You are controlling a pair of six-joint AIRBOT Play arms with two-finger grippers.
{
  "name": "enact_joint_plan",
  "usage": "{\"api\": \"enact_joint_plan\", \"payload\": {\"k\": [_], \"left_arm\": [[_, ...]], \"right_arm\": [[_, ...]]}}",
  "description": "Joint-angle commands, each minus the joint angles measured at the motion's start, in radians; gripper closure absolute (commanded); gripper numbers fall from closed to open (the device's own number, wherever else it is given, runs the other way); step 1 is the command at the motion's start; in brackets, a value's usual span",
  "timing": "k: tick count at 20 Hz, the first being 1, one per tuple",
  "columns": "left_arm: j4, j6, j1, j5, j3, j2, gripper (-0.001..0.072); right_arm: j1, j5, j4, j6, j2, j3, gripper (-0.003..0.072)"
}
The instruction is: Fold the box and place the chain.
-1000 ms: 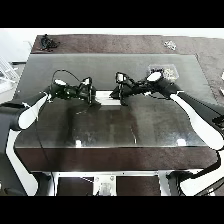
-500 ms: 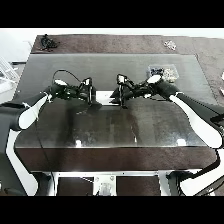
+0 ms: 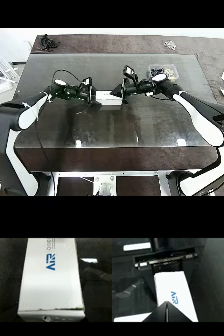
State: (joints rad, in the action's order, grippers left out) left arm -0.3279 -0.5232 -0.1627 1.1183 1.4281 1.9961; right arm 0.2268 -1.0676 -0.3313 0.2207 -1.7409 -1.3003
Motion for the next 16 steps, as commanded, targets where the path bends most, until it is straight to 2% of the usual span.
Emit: {"api": "enact_joint_plan", "payload": {"k": [1,5,13,16], "left_arm": [[-0.001,-0.001,0.001,0.0,0.0,-0.001,0.0293],[-0.001,-0.001,0.001,0.0,0.0,-0.001,0.0293],[-0.001,-0.001,0.001,0.0,0.0,-0.001,0.0293],[-0.001,-0.001,0.001,0.0,0.0,-0.001,0.0293]], "right_arm": [[-0.006,0.0,0.02,-0.004,-0.022,0.001,0.0676],[-0.005,0.0,0.002,-0.065,-0.077,0.002,0.0677],[-0.002,-0.034,-0.113,-0.164,-0.078,-0.007,0.0677],[-0.013,-0.071,0.019,-0.1,-0.037,-0.007,0.0677]]}}
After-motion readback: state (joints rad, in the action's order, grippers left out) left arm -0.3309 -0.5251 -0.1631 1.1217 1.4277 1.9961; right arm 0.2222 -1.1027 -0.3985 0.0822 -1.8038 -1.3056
